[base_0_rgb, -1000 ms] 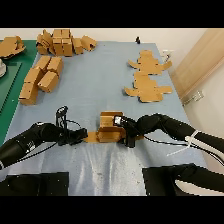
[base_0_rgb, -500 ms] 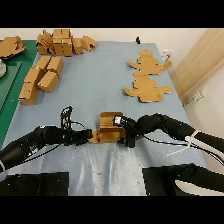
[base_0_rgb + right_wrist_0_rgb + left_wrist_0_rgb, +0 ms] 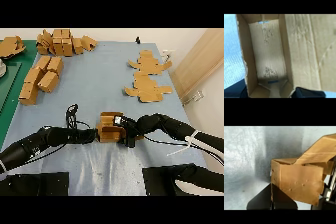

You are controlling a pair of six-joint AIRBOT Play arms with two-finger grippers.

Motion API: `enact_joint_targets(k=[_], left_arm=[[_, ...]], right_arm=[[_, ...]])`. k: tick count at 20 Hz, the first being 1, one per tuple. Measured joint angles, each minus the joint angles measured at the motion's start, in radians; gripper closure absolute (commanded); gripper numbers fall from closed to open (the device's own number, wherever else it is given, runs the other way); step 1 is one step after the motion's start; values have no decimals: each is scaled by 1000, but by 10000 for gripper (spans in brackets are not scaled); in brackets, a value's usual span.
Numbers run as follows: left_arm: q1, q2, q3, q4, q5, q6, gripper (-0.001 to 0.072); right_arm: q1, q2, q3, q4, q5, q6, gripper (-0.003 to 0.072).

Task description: Fold the box.

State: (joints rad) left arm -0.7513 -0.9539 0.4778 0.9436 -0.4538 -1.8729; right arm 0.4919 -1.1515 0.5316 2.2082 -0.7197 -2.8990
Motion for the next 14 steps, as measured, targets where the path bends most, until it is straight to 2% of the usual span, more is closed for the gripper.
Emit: enact_joint_targets(k=[5,10,14], left_arm=[[-41,0,44,176,-25,-205,707],[-105,0,110,444,-141,-460,707],[-145,-15,134,535,-128,-557,700]], right_arm=[[0,0,0,0,0,0,89],[0,0,0,0,0,0,88],[0,0,0,0,0,0,89]])
